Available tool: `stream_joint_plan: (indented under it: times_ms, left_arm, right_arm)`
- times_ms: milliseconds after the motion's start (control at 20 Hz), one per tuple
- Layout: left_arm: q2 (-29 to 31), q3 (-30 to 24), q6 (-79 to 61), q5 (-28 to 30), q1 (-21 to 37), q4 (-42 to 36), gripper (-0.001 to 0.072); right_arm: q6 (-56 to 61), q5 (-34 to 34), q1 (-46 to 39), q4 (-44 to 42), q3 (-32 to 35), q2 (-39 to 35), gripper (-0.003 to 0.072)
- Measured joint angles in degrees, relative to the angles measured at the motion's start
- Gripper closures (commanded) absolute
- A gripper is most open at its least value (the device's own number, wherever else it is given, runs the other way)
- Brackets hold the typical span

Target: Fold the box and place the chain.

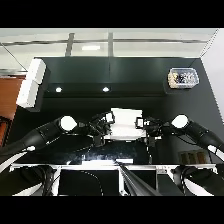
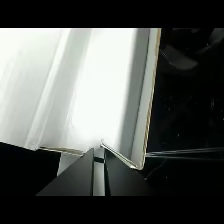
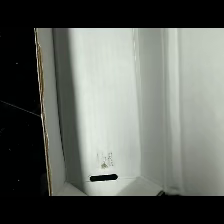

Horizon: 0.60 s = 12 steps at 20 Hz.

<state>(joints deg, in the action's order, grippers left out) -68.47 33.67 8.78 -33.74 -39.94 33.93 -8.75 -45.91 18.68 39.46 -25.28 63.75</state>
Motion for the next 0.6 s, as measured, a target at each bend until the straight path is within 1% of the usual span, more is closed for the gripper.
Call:
stream_joint_plan:
  times_ms: [400,450,500,550,600]
  left_arm:
    - [-1.4,0.0,0.0,-0.6,0.0,-1.9,0.0614]
    - [-1.4,0.0,0.0,-0.8,0.0,-1.9,0.0566]
    - [-1.4,0.0,0.0,-0.9,0.0,-2.0,0.0420]
    - [-1.5,0.0,0.0,-1.2,0.0,-2.3,0.0361]
    - [-1.5,0.0,0.0,-1.2,0.0,-2.7,0.0360]
  right_arm:
    - [-0.1,-0.1,0.0,0.0,0.0,0.0,0.0238]
    - [-0.2,-0.2,0.0,0.0,0.0,0.0,0.0238]
    - [-0.2,-0.2,0.0,0.0,0.0,0.0,0.0238]
    - [-0.2,-0.1,0.0,0.0,0.0,0.0,0.0238]
    - [-0.2,-0.1,0.0,0.0,0.0,0.0,0.0238]
